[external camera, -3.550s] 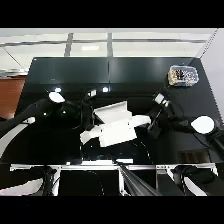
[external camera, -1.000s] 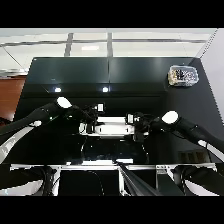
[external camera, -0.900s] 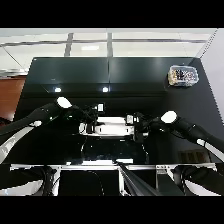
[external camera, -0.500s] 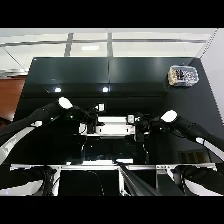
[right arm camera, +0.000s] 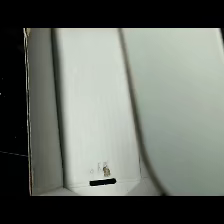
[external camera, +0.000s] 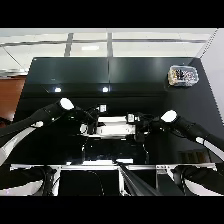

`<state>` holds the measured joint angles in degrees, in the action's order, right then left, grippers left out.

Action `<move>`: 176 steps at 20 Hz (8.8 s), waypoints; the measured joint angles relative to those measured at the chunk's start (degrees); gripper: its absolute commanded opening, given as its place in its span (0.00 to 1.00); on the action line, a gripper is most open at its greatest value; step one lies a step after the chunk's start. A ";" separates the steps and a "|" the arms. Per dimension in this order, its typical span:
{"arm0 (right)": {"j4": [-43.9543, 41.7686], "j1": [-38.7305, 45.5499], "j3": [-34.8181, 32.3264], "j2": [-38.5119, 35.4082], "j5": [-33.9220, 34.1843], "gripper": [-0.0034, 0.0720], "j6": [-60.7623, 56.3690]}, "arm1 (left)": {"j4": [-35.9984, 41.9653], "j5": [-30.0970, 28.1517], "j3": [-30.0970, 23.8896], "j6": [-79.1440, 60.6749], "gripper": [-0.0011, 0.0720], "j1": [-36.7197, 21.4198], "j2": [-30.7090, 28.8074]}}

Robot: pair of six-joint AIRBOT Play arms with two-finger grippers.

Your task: Fold the box and place the chain.

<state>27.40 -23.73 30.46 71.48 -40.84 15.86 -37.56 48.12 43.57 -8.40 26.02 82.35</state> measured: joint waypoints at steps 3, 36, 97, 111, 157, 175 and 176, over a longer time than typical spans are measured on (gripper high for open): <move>1.03 0.00 0.00 0.04 0.24 0.98 -1.16 | -0.17 -0.02 0.02 0.00 0.05 0.02 0.00; 6.12 -3.61 0.20 0.63 6.08 0.22 -7.50 | -1.55 0.59 -0.04 5.77 0.98 -2.56 -4.35; 6.10 -3.61 0.20 0.63 5.97 0.21 -7.50 | -3.93 -4.31 -12.35 3.17 0.74 -0.63 -17.14; 6.08 -3.61 0.20 0.63 5.97 0.21 -7.54 | 1.33 -5.73 -12.37 3.87 0.47 0.37 -16.33; 6.12 -3.61 0.20 0.63 5.99 0.21 -7.50 | 5.44 -3.13 -11.26 5.49 0.05 1.11 -14.91; 6.10 -3.61 0.20 0.63 5.99 0.21 -7.52 | -9.49 12.87 -15.72 74.99 0.05 -28.89 -17.44; 6.10 -3.61 0.20 0.63 5.99 0.21 -7.50 | -7.74 13.00 -15.89 74.84 0.05 -28.37 -15.82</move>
<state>33.50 -27.33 30.65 72.12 -34.85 8.36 -45.30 61.12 27.68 66.43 -2.35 66.52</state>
